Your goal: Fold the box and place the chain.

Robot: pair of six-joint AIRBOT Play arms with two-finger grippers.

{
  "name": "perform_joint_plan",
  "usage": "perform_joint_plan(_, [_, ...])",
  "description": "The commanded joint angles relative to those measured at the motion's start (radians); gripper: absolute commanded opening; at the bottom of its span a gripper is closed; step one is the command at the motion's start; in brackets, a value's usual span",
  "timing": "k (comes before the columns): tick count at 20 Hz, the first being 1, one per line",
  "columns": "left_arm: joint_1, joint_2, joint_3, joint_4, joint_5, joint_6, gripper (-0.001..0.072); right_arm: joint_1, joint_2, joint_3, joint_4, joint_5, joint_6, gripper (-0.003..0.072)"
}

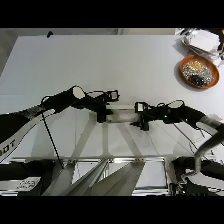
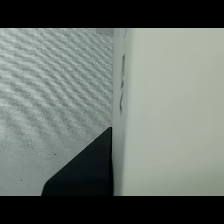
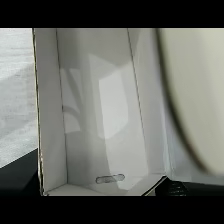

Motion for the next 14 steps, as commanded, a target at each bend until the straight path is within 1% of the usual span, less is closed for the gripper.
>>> perform_joint_plan(1, [-0.001, 0.000, 0.000, 0.000, 0.000, 0.000, 0.0010, 0.001, 0.000, 0.000, -0.011, -0.001, -0.002, 0.0295])
perform_joint_plan(14, [-0.001, 0.000, 0.000, 0.000, 0.000, 0.000, 0.0010, 0.001, 0.001, 0.000, -0.010, 0.001, -0.002, 0.0303])
